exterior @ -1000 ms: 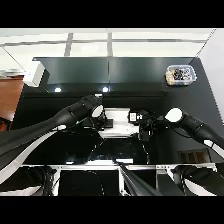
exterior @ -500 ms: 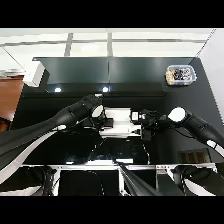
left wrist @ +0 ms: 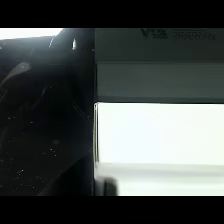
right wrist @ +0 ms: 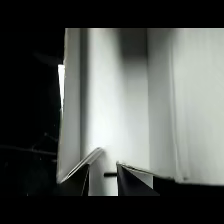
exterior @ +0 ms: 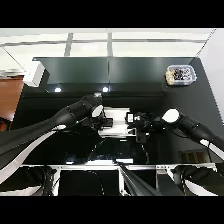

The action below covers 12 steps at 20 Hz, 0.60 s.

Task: Fold the box and place the chain.

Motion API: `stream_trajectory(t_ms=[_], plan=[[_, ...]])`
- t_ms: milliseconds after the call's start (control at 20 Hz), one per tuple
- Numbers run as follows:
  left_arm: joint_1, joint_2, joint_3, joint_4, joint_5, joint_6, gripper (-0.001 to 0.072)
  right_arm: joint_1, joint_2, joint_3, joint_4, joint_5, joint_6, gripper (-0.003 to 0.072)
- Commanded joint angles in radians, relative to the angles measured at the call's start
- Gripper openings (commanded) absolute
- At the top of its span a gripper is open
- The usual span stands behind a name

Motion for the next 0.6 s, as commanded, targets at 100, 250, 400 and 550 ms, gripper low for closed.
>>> stream_trajectory(t_ms=[100, 250, 400, 550], plan=[[0.001, 0.000, 0.001, -0.004, 0.005, -0.001, 0.0026, 0.025, -0.031, 0.000, 0.076, -0.064, 0.003, 0.0193], [0.001, 0.000, 0.001, -0.005, 0.005, -0.001, 0.0026, 0.022, -0.031, 0.000, 0.074, -0.063, 0.003, 0.0193], [0.001, 0.000, 0.001, -0.005, 0.005, -0.001, 0.0026, 0.022, -0.031, 0.000, 0.074, -0.067, 0.003, 0.0348], [0.001, 0.000, 0.001, -0.005, 0.005, -0.001, 0.0026, 0.022, -0.031, 0.000, 0.075, -0.062, 0.003, 0.0374]])
